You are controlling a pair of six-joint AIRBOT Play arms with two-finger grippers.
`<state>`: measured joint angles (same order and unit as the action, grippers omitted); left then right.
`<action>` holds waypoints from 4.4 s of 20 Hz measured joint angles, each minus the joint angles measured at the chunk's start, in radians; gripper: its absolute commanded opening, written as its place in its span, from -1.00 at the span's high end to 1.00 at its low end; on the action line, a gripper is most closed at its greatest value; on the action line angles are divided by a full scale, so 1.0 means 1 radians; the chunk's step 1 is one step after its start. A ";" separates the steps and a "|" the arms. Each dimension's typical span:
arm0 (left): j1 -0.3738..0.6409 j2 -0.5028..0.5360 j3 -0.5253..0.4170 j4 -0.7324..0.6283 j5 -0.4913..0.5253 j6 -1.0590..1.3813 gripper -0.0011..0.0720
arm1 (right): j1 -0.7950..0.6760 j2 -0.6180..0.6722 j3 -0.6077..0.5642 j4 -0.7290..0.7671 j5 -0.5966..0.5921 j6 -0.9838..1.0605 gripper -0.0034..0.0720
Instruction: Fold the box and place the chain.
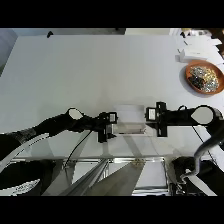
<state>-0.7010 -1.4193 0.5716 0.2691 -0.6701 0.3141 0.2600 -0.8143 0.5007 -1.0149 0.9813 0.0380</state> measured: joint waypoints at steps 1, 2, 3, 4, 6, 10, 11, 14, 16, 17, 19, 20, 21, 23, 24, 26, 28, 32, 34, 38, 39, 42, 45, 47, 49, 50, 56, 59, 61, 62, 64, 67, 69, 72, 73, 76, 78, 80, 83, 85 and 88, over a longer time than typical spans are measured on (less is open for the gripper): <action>0.000 0.000 0.000 0.000 0.000 0.000 0.67 | 0.000 0.003 0.000 -0.038 0.014 0.004 -0.16; 0.000 0.000 0.000 0.000 0.000 0.000 0.67 | 0.000 0.004 -0.003 -0.071 0.027 0.007 -0.16; 0.000 0.000 0.000 0.000 0.000 0.000 0.67 | 0.000 0.004 -0.008 -0.093 0.034 0.010 -0.16; 0.000 0.000 0.000 0.000 0.000 0.000 0.67 | 0.000 0.003 -0.014 -0.109 0.035 0.009 -0.16; 0.000 0.000 0.000 0.000 0.000 0.000 0.67 | 0.000 -0.006 -0.031 -0.130 0.040 -0.008 -0.15; 0.000 0.000 0.000 0.000 0.000 0.000 0.67 | 0.000 -0.034 -0.062 -0.096 0.018 -0.055 0.07; 0.000 0.000 0.000 0.000 0.000 0.000 0.67 | 0.000 -0.040 -0.068 -0.076 0.010 -0.064 0.13; 0.000 0.000 0.000 0.000 0.000 0.000 0.67 | 0.000 -0.066 -0.079 -0.032 -0.008 -0.087 0.13; 0.000 0.000 0.000 0.000 0.000 0.000 0.67 | 0.000 -0.084 -0.082 -0.016 -0.019 -0.093 0.14; 0.000 0.000 0.000 0.000 0.000 0.000 0.67 | 0.000 -0.090 -0.083 -0.006 -0.024 -0.097 0.20; 0.000 0.000 0.000 0.000 0.000 0.000 0.67 | 0.000 -0.101 -0.084 0.026 -0.031 -0.108 0.42; 0.000 0.000 0.000 0.000 0.000 0.000 0.67 | 0.000 -0.107 -0.085 0.043 -0.034 -0.112 0.42; 0.000 0.000 0.000 0.000 0.000 0.000 0.67 | 0.000 -0.113 -0.085 0.056 -0.037 -0.115 0.42; 0.000 0.000 0.000 0.000 0.000 0.000 0.67 | 0.000 -0.124 -0.086 0.073 -0.044 -0.119 0.42; 0.000 0.000 0.000 0.000 0.000 0.000 0.67 | 0.001 -0.129 -0.085 0.080 -0.048 -0.121 0.42; 0.000 0.000 0.000 0.000 0.000 0.000 0.67 | 0.011 -0.137 -0.086 0.089 -0.055 -0.123 0.42; 0.000 0.000 0.000 0.000 0.000 0.000 0.67 | 0.030 -0.142 -0.087 0.096 -0.065 -0.125 0.42; 0.000 0.000 0.000 0.000 0.000 0.000 0.67 | 0.060 -0.146 -0.099 0.121 -0.098 -0.125 0.29; 0.000 0.000 0.000 0.001 -0.001 0.000 0.67 | 0.066 -0.149 -0.102 0.148 -0.113 -0.127 0.22; 0.000 0.001 0.000 0.001 -0.001 0.000 0.67 | 0.071 -0.167 -0.106 0.187 -0.130 -0.129 -0.22; 0.000 0.001 0.000 0.001 -0.001 0.000 0.67 | 0.072 -0.175 -0.106 0.194 -0.132 -0.129 -0.27; 0.000 0.001 0.000 0.001 -0.001 0.000 0.67 | 0.072 -0.189 -0.106 0.208 -0.137 -0.127 -0.66; 0.000 0.001 0.000 0.000 0.000 0.000 0.67 | 0.073 -0.194 -0.106 0.209 -0.140 -0.127 -0.69; 0.000 0.001 0.000 0.000 0.000 0.000 0.67 | 0.073 -0.196 -0.106 0.208 -0.140 -0.127 -0.45; 0.000 0.001 0.000 0.000 0.000 0.000 0.67 | 0.073 -0.196 -0.107 0.200 -0.143 -0.114 0.32; 0.000 0.001 0.000 0.000 0.000 -0.001 0.67 | 0.073 -0.194 -0.107 0.190 -0.145 -0.104 0.69; 0.000 0.001 0.000 -0.001 0.001 -0.001 0.67 | 0.070 -0.117 -0.106 -0.012 -0.072 0.150 0.86; 0.000 0.001 0.000 -0.001 0.001 -0.001 0.67 | 0.022 -0.077 -0.082 -0.076 -0.056 0.402 0.86; 0.000 0.001 0.000 -0.001 0.000 -0.001 0.67 | -0.043 -0.064 -0.046 -0.095 -0.053 0.576 0.86; 0.000 0.001 0.000 -0.001 0.000 -0.001 0.67 | -0.086 -0.060 -0.029 -0.104 -0.050 0.664 0.86; 0.000 0.001 0.000 0.000 0.000 -0.001 0.67 | -0.178 -0.056 -0.006 -0.123 -0.044 0.824 0.86; 0.000 0.001 0.000 0.000 0.000 0.000 0.67 | -0.288 -0.053 0.009 -0.165 -0.038 0.999 0.86; 0.000 0.001 0.000 0.000 0.000 0.000 0.67 | -0.325 -0.052 0.012 -0.185 -0.027 1.065 0.86; 0.000 0.001 0.000 0.000 0.000 0.000 0.67 | -0.350 -0.069 0.000 -0.202 -0.007 1.145 0.86; 0.000 0.001 0.000 0.000 0.000 0.000 0.67 | -0.354 -0.078 -0.008 -0.201 0.001 1.168 0.86; 0.000 0.001 0.000 0.000 0.000 0.000 0.67 | -0.340 -0.101 -0.035 -0.169 0.030 1.206 0.86; 0.000 0.001 0.000 0.000 0.000 0.000 0.67 | -0.310 -0.120 -0.051 -0.136 0.043 1.221 0.86; 0.000 0.001 0.000 0.001 0.000 0.001 0.67 | -0.273 -0.147 -0.064 -0.113 0.048 1.226 0.86; 0.000 0.001 0.000 0.000 0.000 -0.001 0.67 | -0.218 -0.188 -0.075 -0.083 0.051 1.229 0.86; 0.000 0.001 0.000 0.000 0.000 0.000 0.67 | -0.196 -0.201 -0.077 -0.039 0.047 1.207 0.86; 0.000 0.001 0.000 0.000 0.000 0.000 0.67 | -0.181 -0.209 -0.079 0.017 0.041 1.167 0.86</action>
<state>-0.7006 -1.4185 0.5716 0.2687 -0.6701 0.3138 0.0788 -1.0233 0.4213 -0.9981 1.0222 1.2049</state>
